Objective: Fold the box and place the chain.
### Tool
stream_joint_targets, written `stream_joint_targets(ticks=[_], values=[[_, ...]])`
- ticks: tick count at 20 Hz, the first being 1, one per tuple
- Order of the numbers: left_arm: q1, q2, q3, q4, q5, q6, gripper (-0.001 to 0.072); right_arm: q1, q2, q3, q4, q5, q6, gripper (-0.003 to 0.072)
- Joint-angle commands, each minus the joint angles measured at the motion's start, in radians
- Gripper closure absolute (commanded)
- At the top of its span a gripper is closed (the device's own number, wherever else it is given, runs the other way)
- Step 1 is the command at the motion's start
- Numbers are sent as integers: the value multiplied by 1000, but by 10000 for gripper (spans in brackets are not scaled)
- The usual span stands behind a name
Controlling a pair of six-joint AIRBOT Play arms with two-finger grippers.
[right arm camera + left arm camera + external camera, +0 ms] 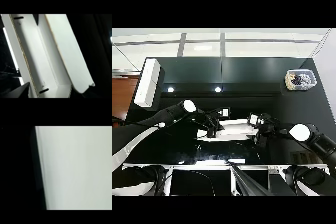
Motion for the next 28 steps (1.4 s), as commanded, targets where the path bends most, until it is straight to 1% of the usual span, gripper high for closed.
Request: stream_joint_targets(ticks=[1, 5, 11, 12, 14, 15, 17, 20, 25, 28], values=[[0, 0, 0, 1, -2, 1, 685, -18, 0, 3, 24, -3, -26, 61], [0, 0, 0, 1, -2, 1, 685, -46, 0, 3, 27, 6, -75, 61], [0, 0, 0, 1, -2, 1, 685, -82, -1, 3, 35, 4, -75, 61], [0, 0, 0, 1, -2, 1, 685, -82, -6, 3, 62, 19, -77, 61], [0, 0, 0, 1, -2, 1, 685, -82, -14, 2, 132, 85, -124, 61], [0, 0, 0, 1, -3, 1, 685, -82, -14, 0, 135, 87, -148, 61], [0, 0, 0, 1, -5, 1, 685, -100, -15, 0, 136, 50, -179, 61], [0, -1, 0, 1, -5, 1, 685, -126, -54, 0, 231, 40, -271, 64], [0, -1, 0, 1, -5, 1, 685, -125, -143, 0, 393, 98, -388, 63], [0, -1, 0, 1, -5, 1, 685, -125, -160, -16, 394, 117, -390, 64]])
